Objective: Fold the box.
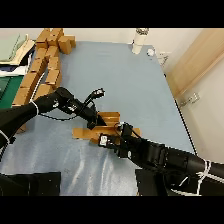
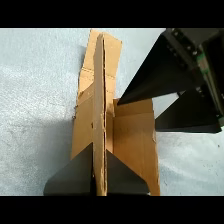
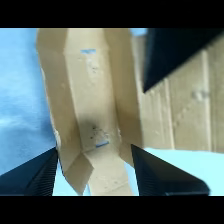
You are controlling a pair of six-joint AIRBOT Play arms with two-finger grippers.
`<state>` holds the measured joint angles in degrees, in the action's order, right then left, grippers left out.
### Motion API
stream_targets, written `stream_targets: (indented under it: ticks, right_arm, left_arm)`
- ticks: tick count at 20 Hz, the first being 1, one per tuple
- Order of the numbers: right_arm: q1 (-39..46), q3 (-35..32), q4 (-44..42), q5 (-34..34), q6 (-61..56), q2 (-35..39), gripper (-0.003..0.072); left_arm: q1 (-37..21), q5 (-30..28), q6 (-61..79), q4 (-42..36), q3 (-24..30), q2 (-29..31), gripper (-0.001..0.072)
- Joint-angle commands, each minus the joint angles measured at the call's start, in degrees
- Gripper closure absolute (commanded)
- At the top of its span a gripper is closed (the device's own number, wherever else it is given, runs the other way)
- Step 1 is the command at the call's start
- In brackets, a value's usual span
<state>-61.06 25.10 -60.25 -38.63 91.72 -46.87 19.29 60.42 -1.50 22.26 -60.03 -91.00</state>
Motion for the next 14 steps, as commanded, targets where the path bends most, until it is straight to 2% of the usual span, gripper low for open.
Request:
stream_targets:
  ticks: [1, 6, 11, 14]
  right_arm:
    - [0.2, 0.0, 3.1, -1.0, -5.0, 0.7, -0.0022]
    - [1.4, 0.0, 4.5, -2.2, -9.9, 0.7, -0.0022]
    - [4.1, -0.1, 4.2, 0.0, -9.6, 0.6, -0.0021]
    - [7.0, -0.1, -1.6, 3.7, -1.4, -0.1, -0.0021]
  left_arm:
    - [0.0, 0.0, 0.0, 0.0, 0.0, 0.0, 0.0697]
    - [0.0, 0.0, 0.0, 0.0, 0.0, 0.0, 0.0697]
    - [0.0, 0.0, 0.0, 0.0, 0.0, 0.0, 0.0697]
    - [0.0, 0.0, 0.0, 0.0, 0.0, 0.0, 0.0697]
